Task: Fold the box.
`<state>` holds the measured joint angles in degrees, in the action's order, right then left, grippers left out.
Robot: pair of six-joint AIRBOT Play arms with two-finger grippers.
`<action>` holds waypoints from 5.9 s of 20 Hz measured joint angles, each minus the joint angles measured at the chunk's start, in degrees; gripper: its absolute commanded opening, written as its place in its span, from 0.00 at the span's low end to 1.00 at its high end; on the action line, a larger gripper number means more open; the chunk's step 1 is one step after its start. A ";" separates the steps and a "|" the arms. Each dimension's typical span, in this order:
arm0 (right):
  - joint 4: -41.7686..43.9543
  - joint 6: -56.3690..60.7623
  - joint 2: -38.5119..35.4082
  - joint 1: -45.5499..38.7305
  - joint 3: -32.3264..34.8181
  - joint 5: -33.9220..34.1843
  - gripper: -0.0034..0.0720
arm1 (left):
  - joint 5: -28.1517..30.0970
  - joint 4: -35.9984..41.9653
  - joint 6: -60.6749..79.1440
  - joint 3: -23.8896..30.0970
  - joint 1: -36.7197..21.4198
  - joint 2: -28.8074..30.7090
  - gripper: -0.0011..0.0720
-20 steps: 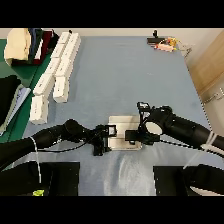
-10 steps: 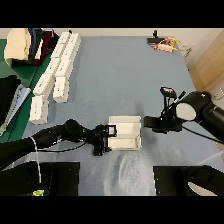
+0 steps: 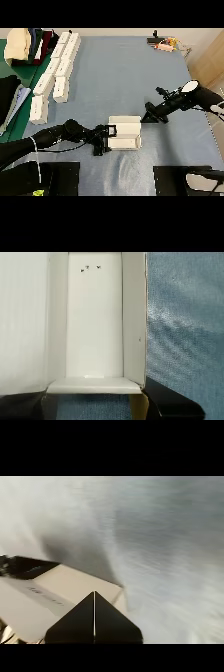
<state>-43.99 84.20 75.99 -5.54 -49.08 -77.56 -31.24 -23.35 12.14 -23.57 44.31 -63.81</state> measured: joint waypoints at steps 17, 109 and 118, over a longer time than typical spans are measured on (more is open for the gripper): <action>0.35 -24.65 -7.63 17.38 3.56 1.40 0.05 | -0.02 0.00 0.02 0.00 0.00 0.00 0.72; -28.63 -21.55 -38.95 50.18 19.08 36.54 0.05 | 0.02 0.02 0.04 0.00 0.00 0.00 0.72; -33.14 1.70 -29.92 50.12 18.95 34.56 0.05 | 0.04 0.00 0.02 0.00 0.00 0.00 0.72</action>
<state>-77.12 85.91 46.06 44.58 -30.13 -43.00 -31.20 -23.35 12.16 -23.57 44.31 -63.81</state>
